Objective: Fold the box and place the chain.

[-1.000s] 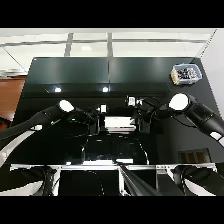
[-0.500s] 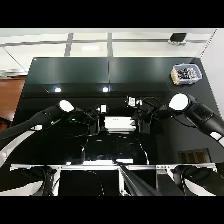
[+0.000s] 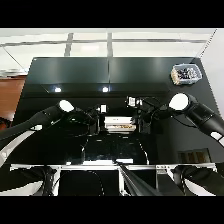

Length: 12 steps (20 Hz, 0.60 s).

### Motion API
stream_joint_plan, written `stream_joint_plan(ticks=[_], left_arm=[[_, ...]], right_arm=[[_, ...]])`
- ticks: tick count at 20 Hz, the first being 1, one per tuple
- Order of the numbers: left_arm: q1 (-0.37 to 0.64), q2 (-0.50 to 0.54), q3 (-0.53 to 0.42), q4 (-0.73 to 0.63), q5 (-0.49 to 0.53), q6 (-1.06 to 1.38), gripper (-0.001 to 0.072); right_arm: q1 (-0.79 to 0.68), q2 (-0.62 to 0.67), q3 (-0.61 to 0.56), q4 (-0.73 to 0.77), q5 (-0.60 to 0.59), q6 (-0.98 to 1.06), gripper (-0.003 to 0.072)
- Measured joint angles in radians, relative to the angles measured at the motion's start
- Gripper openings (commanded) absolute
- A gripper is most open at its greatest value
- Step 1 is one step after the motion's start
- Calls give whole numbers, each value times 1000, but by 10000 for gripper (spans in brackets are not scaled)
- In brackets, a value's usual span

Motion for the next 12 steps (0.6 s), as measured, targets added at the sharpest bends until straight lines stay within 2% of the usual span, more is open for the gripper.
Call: stream_joint_plan(ticks=[11,12], left_arm=[[0,0,0,0,0,0,466],[0,0,0,0,0,0,466]], right_arm=[[0,0,0,-2,2,2,88],[0,0,0,-2,4,2,152]])
